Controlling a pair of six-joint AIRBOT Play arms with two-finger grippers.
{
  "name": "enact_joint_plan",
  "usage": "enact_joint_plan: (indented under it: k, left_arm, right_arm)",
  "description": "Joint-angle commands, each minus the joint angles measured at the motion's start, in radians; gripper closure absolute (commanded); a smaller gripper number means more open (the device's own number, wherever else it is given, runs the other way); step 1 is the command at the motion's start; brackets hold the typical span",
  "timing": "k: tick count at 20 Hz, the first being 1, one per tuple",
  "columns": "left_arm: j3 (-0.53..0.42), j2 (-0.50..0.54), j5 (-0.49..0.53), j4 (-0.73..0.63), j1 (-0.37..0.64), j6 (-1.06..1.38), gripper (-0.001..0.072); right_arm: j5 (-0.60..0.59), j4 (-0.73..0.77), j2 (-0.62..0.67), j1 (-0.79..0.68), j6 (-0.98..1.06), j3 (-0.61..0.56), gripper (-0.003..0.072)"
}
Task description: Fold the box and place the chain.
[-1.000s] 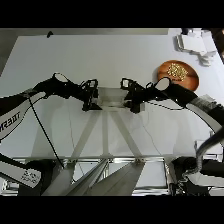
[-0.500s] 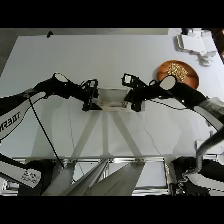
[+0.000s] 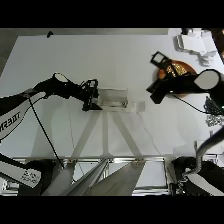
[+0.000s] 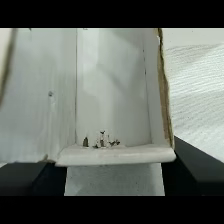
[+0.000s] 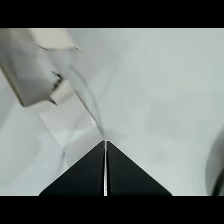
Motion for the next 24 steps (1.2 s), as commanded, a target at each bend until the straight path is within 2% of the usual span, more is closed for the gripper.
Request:
enact_joint_plan:
  k: [1, 4, 7, 15, 24]
  left_arm:
    - [0.0, 0.0, 0.0, 0.0, 0.001, 0.0, 0.0502]
    - [0.0, 0.0, 0.0, 0.0, 0.001, 0.0, 0.0502]
    - [0.0, 0.0, 0.0, 0.0, 0.001, 0.0, 0.0502]
    - [0.0, 0.0, 0.0, 0.0, 0.001, 0.0, 0.0502]
    - [0.0, 0.0, 0.0, 0.0, 0.001, 0.0, 0.0502]
  right_arm:
    - [0.052, -0.029, 0.029, -0.13, 0.256, -0.053, 0.0679]
    - [0.049, 0.0, -0.011, -0.142, 0.343, -0.156, 0.068]
    - [0.011, 0.18, -0.113, -0.136, 0.355, -0.23, 0.068]
    - [-0.12, 0.486, -0.369, -0.027, 0.277, -0.238, 0.0681]
    - [-0.093, 0.749, -0.378, -0.009, 0.149, -0.238, 0.0678]
